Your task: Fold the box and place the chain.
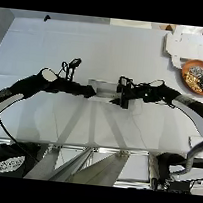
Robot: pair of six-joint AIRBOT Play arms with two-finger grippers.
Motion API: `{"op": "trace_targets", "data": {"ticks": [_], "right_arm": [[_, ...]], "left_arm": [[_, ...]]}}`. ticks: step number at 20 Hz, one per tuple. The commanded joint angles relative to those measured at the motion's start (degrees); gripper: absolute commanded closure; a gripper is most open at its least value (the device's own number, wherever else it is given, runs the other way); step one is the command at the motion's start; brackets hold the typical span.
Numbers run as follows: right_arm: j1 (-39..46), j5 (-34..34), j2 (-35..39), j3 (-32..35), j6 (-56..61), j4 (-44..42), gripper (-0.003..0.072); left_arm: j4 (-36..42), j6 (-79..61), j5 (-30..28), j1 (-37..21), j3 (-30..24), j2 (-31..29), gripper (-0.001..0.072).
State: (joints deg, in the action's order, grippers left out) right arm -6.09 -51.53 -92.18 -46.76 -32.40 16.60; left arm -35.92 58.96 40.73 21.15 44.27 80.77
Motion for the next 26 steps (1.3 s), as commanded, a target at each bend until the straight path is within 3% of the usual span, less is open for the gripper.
{"op": "trace_targets", "data": {"ticks": [1, 7, 8, 15, 26], "right_arm": [[-0.02, -0.09, 0.04, -0.02, -0.02, 0.11, 0.0251], [-0.02, -0.09, 0.04, -0.02, -0.02, 0.11, 0.0251], [-0.02, -0.09, 0.04, -0.02, -0.02, 0.11, 0.0251], [-0.02, -0.09, 0.04, -0.02, -0.02, 0.11, 0.0251], [-0.02, -0.09, 0.04, -0.02, -0.02, 0.11, 0.0251]], "left_arm": [[-0.42, 0.52, -3.78, 0.39, 0.02, 0.35, 0.0077], [0.96, 0.39, -1.75, 0.33, 0.02, -0.52, 0.0063], [0.90, 0.00, -1.51, 0.17, 0.02, -0.87, 0.0011], [0.17, -1.55, 1.99, -1.97, 0.02, -2.38, 0.0008], [-3.56, -0.79, -1.84, -1.75, 0.02, 0.09, 0.0011]]}}
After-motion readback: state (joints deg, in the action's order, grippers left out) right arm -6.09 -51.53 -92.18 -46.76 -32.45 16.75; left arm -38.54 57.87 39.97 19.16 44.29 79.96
